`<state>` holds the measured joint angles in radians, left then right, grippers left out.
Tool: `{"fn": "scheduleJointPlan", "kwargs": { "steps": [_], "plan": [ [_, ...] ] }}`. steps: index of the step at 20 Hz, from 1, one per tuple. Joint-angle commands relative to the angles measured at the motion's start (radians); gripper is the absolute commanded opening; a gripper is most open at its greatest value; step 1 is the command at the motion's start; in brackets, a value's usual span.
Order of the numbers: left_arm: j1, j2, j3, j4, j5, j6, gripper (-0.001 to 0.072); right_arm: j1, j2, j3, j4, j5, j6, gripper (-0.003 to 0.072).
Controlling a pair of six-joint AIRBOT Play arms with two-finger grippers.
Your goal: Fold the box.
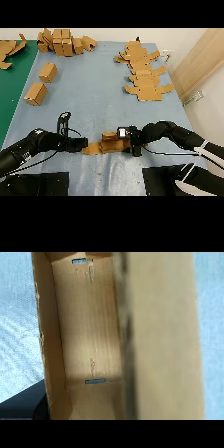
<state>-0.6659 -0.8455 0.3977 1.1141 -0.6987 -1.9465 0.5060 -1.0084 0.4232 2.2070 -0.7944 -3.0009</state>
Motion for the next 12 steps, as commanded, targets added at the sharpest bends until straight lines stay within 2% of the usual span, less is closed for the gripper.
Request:
{"fn": "scheduleJointPlan", "kwargs": {
  "steps": [1,7,12],
  "plan": [
    [-0.002,-0.028,-0.002,-0.101,0.021,0.072,0.0008,0.0,0.0,-0.001,0.0,0.0,0.0,0.0509],
    [-0.025,-0.028,-0.01,-0.171,0.028,0.089,0.0008,0.0,0.0,-0.001,0.0,0.0,0.0,0.051],
    [-0.165,-0.028,-0.027,-0.259,0.203,0.089,0.0008,0.0,0.0,-0.001,0.0,0.0,0.0,0.051]
  ]
}}
